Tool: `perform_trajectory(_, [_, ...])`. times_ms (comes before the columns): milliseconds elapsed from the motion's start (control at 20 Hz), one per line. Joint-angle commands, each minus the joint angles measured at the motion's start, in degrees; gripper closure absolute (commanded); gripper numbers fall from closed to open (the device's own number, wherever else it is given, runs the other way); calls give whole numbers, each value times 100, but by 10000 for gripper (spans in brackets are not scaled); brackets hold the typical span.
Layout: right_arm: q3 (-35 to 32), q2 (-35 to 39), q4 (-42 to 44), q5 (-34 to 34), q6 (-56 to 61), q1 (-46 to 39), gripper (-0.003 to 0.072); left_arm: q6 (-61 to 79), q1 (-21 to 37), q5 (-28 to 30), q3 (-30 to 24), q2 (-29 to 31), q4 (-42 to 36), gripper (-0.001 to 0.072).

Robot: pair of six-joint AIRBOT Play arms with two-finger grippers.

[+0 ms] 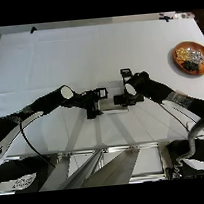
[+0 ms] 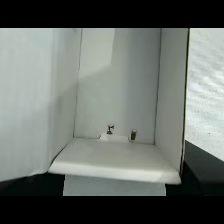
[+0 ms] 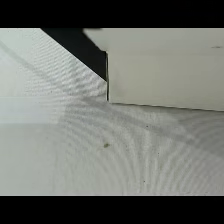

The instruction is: Fold the box and place the chain.

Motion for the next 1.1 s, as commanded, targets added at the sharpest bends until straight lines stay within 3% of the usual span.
perform_trajectory(0, [-4, -2, 9, 138, -22, 7, 653, -28, -2, 7, -2, -4, -24, 497])
perform_trajectory(100, [-2, 13, -2, 157, -31, 7, 307, -28, -2, 7, -2, -4, -24, 497])
perform_trajectory(150, [9, 26, -9, 179, -76, 7, 195, -28, -2, 7, -2, -4, -22, 497])
perform_trajectory(400, [9, 90, -26, 413, -111, 7, 207, -28, -2, 7, -2, -4, -22, 497])
perform_trajectory(600, [7, 76, -66, 337, -125, 9, 371, -28, -2, 9, -2, -4, -24, 497])
perform_trajectory(700, [7, 28, -63, 208, -122, 9, 371, -28, -2, 9, -2, -4, -22, 497])
perform_trajectory(850, [7, -61, -116, 236, -74, 9, 471, -28, -2, 7, -2, -4, -22, 497])
perform_trajectory(1050, [7, -192, -310, 507, 68, 33, 512, -28, -2, 7, -2, -4, -24, 497])
